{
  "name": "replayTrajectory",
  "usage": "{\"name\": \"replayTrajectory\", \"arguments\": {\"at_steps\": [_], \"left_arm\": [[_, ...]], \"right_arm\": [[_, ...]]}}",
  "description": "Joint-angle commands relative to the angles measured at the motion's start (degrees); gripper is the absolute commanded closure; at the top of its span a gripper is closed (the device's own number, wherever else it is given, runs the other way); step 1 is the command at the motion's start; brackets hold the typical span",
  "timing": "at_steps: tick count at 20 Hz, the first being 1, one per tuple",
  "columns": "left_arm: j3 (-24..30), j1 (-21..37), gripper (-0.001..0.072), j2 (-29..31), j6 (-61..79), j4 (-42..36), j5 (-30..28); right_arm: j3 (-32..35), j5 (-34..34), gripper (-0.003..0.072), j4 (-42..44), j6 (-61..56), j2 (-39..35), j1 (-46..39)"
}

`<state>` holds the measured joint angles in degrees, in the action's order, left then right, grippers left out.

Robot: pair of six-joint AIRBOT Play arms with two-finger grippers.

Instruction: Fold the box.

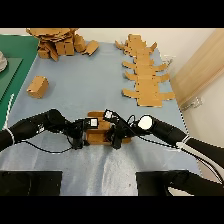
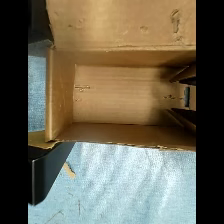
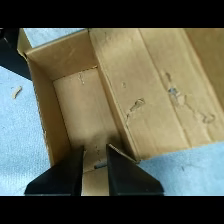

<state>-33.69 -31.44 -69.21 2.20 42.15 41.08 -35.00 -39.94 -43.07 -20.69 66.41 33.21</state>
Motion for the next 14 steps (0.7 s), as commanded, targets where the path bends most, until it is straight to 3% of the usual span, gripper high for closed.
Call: {"name": "replayTrajectory", "arguments": {"at_steps": [1,3,5,8,14], "left_arm": [[-0.07,0.0,0.0486,0.02,0.11,0.02,0.0],[-0.07,0.0,0.0486,0.02,0.11,0.02,0.0],[-0.07,0.0,0.0486,0.02,0.11,0.02,0.0],[-0.07,0.0,0.0486,0.02,0.11,0.02,0.0],[-0.07,0.0,0.0487,0.02,0.11,0.02,0.0]], "right_arm": [[-0.04,-0.15,0.0433,0.92,0.42,0.63,0.04],[-0.04,-0.11,0.0299,0.87,0.37,0.66,0.02],[-0.04,-0.13,0.0257,0.9,0.37,0.66,0.02],[-0.04,-0.09,0.0215,0.87,0.07,0.66,0.02],[-0.04,-1.01,0.0216,0.81,-0.63,0.66,0.02]]}}
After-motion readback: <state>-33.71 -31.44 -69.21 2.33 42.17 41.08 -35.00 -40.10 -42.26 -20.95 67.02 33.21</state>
